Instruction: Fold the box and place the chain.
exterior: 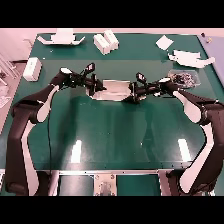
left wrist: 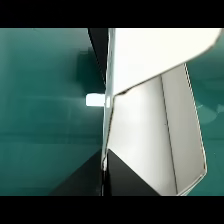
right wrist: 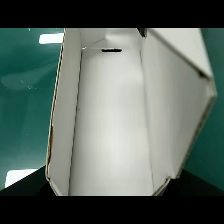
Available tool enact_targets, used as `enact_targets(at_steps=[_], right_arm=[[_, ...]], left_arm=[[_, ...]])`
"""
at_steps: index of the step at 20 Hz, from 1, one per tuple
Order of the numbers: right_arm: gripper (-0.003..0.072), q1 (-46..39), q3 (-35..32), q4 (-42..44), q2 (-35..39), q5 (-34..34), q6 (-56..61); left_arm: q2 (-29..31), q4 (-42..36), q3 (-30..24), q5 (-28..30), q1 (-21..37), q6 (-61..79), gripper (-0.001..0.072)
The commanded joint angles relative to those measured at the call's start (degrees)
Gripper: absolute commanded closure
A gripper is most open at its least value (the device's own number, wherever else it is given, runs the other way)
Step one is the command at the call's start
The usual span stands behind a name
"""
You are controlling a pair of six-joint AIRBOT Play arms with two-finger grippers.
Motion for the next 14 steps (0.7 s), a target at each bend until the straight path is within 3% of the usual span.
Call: enact_targets(at_steps=[1,6,7,8,14], right_arm=[[0.0130,0.00,0.02,0.02,0.00,0.00,0.02],[0.0130,0.00,0.02,0.02,0.00,0.00,0.02],[0.0130,0.00,0.02,0.02,0.00,0.00,0.02],[0.0130,0.00,0.02,0.00,0.00,0.00,0.02],[0.0130,0.00,0.02,0.02,0.00,0.00,0.02]], left_arm=[[0.02,-0.79,0.00,-0.92,0.07,-0.15,0.0688],[0.02,-1.95,0.07,-1.29,0.07,0.02,0.0687],[0.09,-2.78,0.07,-1.57,0.13,0.02,0.0546],[0.22,-4.07,0.07,-2.03,0.13,0.00,0.0310],[2.64,-6.16,0.17,-5.64,0.44,-0.02,0.0284]])
